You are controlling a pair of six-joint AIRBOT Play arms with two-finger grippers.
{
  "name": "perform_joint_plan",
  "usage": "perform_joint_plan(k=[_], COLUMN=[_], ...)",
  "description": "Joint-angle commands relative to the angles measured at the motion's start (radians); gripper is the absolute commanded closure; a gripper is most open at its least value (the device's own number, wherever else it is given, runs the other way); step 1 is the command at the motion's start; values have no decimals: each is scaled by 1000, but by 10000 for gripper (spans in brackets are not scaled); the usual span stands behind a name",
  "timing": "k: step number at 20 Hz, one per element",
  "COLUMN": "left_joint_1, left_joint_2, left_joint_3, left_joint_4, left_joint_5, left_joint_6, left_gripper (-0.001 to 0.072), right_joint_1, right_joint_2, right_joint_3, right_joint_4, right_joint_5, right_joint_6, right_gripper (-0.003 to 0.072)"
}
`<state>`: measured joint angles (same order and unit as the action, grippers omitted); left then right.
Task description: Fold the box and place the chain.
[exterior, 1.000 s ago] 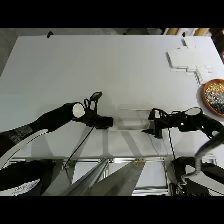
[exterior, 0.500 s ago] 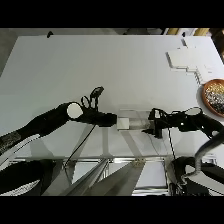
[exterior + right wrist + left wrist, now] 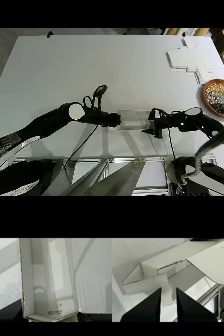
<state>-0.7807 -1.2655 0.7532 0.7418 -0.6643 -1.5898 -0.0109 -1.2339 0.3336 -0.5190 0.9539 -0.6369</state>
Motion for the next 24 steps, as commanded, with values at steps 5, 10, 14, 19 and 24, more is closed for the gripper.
perform_joint_plan(k=[5, 10, 14, 19, 24], left_joint_1=[24, 114, 134, 115, 89], left_joint_2=[58, 141, 118, 20, 16], left_joint_3=[3, 3, -38, -72, -72], left_joint_4=[136, 424, 480, 204, 21], left_joint_5=[-56, -230, -214, -142, -90], left_joint_6=[-12, -176, -275, -105, 23], left_gripper=[499, 509, 508, 507, 506], right_joint_1=[0, 0, 0, 0, 0], right_joint_2=[0, 0, 0, 0, 0], right_joint_3=[0, 0, 0, 0, 0], right_joint_4=[0, 0, 0, 0, 0], right_joint_5=[0, 0, 0, 0, 0], right_joint_6=[0, 0, 0, 0, 0], right_gripper=[271, 271, 271, 271, 271])
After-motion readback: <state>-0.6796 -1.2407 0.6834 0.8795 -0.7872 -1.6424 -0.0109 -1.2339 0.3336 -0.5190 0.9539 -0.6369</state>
